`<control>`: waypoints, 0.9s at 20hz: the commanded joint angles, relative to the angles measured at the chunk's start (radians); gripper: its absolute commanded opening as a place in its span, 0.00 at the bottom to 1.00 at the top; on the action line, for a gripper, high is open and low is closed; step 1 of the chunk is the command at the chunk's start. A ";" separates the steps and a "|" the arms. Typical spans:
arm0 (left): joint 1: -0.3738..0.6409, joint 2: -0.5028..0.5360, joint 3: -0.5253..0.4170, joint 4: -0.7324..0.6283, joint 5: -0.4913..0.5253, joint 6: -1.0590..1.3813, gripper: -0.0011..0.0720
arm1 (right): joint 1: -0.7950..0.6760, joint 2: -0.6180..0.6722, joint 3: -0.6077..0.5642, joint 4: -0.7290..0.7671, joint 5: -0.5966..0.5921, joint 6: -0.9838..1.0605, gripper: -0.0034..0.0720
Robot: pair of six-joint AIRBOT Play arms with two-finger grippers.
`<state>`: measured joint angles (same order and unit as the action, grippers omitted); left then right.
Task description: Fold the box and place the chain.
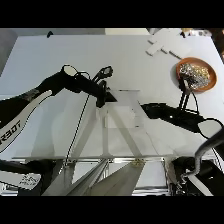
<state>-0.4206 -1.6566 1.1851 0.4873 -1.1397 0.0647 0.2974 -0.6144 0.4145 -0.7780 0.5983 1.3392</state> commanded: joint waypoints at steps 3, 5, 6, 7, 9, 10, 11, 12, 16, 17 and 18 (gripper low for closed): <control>-0.036 0.122 -0.026 0.017 0.079 0.050 0.01 | 0.000 0.101 0.098 -0.122 0.024 0.000 0.57; -0.036 0.203 -0.097 0.062 0.111 -0.001 0.01 | 0.000 0.124 0.098 -0.182 0.070 0.031 0.51; -0.036 0.251 -0.151 0.063 0.141 -0.012 0.01 | 0.000 0.124 0.098 -0.216 0.109 0.050 0.49; -0.037 0.294 -0.206 0.053 0.167 -0.011 0.01 | 0.000 0.124 0.098 -0.246 0.146 0.063 0.49; -0.050 0.354 -0.311 -0.002 0.183 0.074 0.01 | 0.001 0.124 0.098 -0.288 0.199 0.079 0.49; -0.060 0.358 -0.349 -0.025 0.183 0.122 0.01 | 0.001 0.124 0.098 -0.292 0.210 0.079 0.49; -0.069 0.348 -0.375 -0.045 0.187 0.157 0.01 | 0.001 0.124 0.098 -0.291 0.211 0.079 0.49; -0.078 0.329 -0.392 -0.065 0.193 0.194 0.01 | 0.001 0.124 0.098 -0.291 0.212 0.079 0.49; -0.106 0.229 -0.397 -0.137 0.287 0.279 0.02 | 0.001 0.124 0.098 -0.291 0.239 0.078 0.49; -0.105 0.213 -0.397 -0.166 0.304 0.320 0.02 | 0.001 0.124 0.098 -0.291 0.249 0.079 0.49; -0.105 0.203 -0.397 -0.187 0.316 0.360 0.02 | 0.001 0.124 0.098 -0.292 0.256 0.078 0.49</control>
<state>-0.5171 -1.4143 0.8005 0.3733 -0.8848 0.3149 0.2974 -0.4919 0.5110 -1.0630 0.8238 1.4147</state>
